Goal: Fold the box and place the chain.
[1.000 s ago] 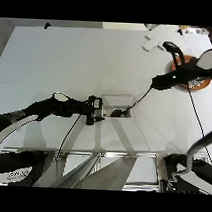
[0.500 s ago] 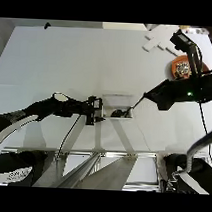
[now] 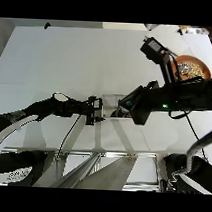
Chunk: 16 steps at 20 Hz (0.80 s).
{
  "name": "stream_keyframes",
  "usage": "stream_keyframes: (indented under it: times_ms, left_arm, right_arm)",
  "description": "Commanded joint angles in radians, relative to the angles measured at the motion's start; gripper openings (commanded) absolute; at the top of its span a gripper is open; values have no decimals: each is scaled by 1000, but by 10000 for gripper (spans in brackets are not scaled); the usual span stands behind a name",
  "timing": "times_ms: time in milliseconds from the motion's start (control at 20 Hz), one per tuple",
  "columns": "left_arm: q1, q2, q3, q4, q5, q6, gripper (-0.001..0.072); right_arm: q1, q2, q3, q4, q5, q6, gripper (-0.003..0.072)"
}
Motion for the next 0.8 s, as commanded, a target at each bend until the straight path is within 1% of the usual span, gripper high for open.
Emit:
stream_keyframes:
  times_ms: [0, 250, 450, 500, 550, 600, 750]
  left_arm:
    - [0, 0, 1, 0, 0, 0, 63]
    - [0, 0, 1, 0, 0, 0, 63]
    - [0, 0, 1, 0, 0, 0, 63]
    - [0, 0, 1, 0, 0, 0, 63]
    - [0, 0, 1, 0, 0, 0, 63]
    - [0, 0, 1, 0, 0, 0, 63]
    - [0, 0, 1, 1, 0, 0, 63]
  right_arm:
    - [21, -73, -32, -17, -104, 0, 9]
    - [37, -203, -113, -17, -109, 0, 9]
    - [89, -304, -145, -22, -189, -1, 11]
    - [94, -319, -145, -23, -200, 0, 54]
    - [93, -321, -145, -22, -206, 0, 169]
    - [90, -313, -145, -21, -206, 0, 221]
    - [59, -242, -138, -21, -205, 0, 224]
